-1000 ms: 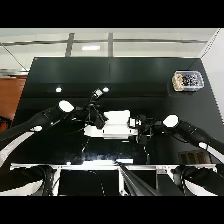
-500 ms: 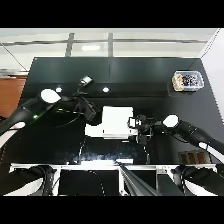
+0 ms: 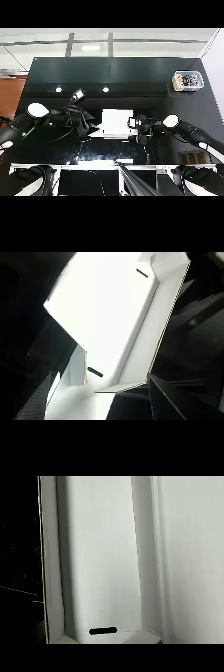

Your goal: Fold the box and place the chain.

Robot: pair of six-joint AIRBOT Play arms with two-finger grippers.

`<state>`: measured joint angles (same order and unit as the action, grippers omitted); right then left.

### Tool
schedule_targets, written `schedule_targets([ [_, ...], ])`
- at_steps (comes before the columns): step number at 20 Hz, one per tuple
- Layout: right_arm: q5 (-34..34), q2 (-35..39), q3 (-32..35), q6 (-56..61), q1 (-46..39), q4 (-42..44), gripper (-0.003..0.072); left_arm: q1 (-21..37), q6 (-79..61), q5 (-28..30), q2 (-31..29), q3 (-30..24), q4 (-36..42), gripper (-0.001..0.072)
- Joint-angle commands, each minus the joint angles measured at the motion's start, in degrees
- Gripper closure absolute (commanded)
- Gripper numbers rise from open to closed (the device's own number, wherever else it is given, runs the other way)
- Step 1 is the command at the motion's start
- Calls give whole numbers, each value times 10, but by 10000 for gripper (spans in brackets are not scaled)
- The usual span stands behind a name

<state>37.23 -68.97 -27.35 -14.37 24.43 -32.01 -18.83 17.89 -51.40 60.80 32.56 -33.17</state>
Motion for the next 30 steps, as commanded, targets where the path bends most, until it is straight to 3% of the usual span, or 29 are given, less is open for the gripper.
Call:
schedule_targets([
  [1,0,0,0,0,0,0,378,-36,-97,76,12,-9,-23,-3],
  [5,0,0,0,0,0,0,378,-64,-179,89,27,-9,-115,-2],
  [10,0,0,0,0,0,0,378,-100,-185,104,47,-9,-147,-1],
  [16,0,0,0,0,0,0,378,-100,-174,105,44,-1,-154,0],
  [21,0,0,0,0,0,0,378,-100,-142,82,42,11,-241,0],
  [27,0,0,0,0,0,0,378,-101,-130,56,42,24,-182,0],
  [30,0,0,0,0,0,0,378,-112,-129,31,42,24,-161,39],
])
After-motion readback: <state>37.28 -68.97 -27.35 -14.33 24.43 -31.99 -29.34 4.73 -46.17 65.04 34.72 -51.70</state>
